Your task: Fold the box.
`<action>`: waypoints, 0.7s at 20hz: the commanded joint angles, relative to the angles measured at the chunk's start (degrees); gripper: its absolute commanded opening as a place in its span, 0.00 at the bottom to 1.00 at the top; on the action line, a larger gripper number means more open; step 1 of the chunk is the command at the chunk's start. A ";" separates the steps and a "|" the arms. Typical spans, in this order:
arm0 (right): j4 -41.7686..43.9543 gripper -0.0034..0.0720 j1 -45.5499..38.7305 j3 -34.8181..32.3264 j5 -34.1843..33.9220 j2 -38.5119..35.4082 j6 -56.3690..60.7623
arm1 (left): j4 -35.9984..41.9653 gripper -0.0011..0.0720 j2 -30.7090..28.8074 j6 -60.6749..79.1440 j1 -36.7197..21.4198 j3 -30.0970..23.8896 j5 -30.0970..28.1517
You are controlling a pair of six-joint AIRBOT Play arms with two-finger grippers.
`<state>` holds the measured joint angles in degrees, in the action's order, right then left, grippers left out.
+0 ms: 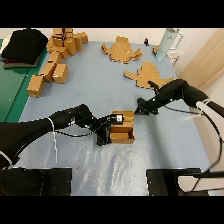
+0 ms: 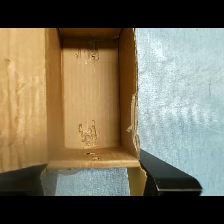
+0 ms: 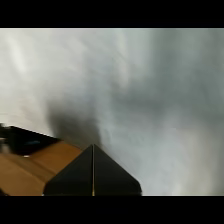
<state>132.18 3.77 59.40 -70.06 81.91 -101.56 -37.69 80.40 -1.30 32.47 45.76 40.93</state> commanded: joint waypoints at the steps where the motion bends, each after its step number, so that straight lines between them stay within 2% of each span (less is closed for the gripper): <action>1: 18.71 0.05 -5.22 6.34 -12.55 9.18 -19.58 | -0.02 0.57 -0.04 0.00 -0.04 0.02 0.00; 4: 15.69 0.05 -2.93 5.97 -14.82 10.08 -23.85 | -0.02 0.57 -0.04 0.00 -0.04 0.02 0.00; 8: 13.42 0.05 1.75 2.10 -14.82 6.75 -28.98 | -0.02 0.57 -0.04 0.00 -0.04 0.02 0.00; 11: 13.27 0.05 5.03 -4.02 -12.72 1.09 -31.50 | -0.02 0.57 -0.04 0.00 -0.04 0.02 0.00; 14: 12.44 0.05 8.17 -13.22 -5.27 -8.46 -32.79 | -0.02 0.57 -0.04 0.00 -0.04 0.02 -0.02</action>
<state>145.32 9.04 53.04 -80.90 80.38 -131.72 -37.69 80.40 -1.30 32.47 45.76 40.93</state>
